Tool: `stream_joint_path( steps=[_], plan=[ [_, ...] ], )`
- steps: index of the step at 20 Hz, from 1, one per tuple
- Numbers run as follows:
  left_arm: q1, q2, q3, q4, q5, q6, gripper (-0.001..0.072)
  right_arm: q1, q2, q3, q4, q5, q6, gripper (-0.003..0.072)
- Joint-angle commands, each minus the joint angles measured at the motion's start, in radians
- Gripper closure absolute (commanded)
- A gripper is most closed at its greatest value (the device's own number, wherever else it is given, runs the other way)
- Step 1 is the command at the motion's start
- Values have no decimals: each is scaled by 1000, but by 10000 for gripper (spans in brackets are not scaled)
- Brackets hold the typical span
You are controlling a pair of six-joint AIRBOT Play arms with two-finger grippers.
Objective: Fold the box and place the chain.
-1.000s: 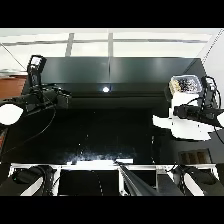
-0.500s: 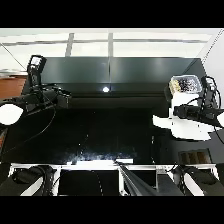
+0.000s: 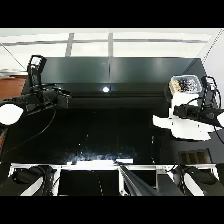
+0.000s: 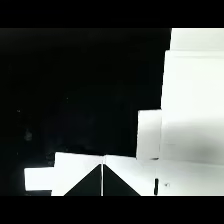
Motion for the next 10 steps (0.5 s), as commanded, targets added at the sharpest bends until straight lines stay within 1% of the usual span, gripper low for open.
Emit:
stream_joint_path(
  steps=[1,2,3,4,5,6,7,8,9,10],
  plan=[
    [0,-5,0,0,14,0,677,1,1,0,2,-70,1,664],
    [0,-10,-1,0,29,0,675,1,0,0,5,-76,1,663],
    [0,-18,-3,-1,45,0,550,1,0,0,4,-77,1,633],
    [-1,-29,-4,0,54,0,133,0,0,-1,3,-76,1,320],
    [0,-42,-4,-2,63,-6,-4,1,-2,-3,-5,-77,-4,-17],
    [-1,-52,-4,-3,61,-7,-3,-2,-5,-3,-32,-80,-8,-18],
    [-1,-61,-4,-4,58,-7,-3,-11,-5,-1,-134,-92,-5,-17],
    [-1,-67,-4,-5,56,-7,-3,-51,-8,6,-312,-95,73,-17],
    [-1,-69,-4,-5,56,-7,-3,-128,-19,18,-482,-93,196,-17],
    [-1,-69,-4,-5,56,-7,-3,-226,-32,26,-562,-105,250,-17]
  ],
)
